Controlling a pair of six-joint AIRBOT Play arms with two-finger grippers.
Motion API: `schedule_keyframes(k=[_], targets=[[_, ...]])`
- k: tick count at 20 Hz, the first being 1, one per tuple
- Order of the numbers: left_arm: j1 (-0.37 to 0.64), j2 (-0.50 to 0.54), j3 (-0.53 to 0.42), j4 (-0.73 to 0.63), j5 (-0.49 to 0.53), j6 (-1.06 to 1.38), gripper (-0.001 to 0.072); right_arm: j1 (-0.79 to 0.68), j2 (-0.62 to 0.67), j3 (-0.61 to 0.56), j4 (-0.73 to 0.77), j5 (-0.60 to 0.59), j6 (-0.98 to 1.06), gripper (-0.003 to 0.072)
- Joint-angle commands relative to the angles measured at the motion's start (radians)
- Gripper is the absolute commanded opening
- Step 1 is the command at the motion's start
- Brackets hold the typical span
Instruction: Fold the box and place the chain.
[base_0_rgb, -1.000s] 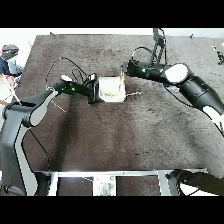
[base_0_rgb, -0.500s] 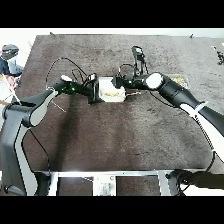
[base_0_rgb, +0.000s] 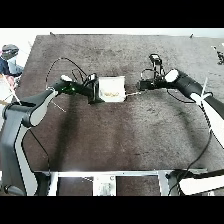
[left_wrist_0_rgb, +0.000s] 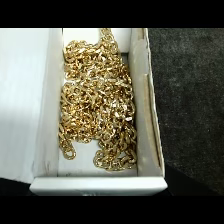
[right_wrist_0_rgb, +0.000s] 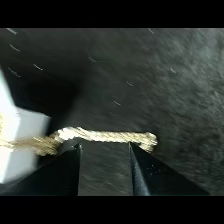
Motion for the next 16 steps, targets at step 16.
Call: schedule_keyframes(k=[16], targets=[[0.000, 0.000, 0.000, 0.000, 0.000, 0.000, 0.0410, -0.034, -0.212, 0.162, -0.009, 0.158, -0.315, 0.0076]])
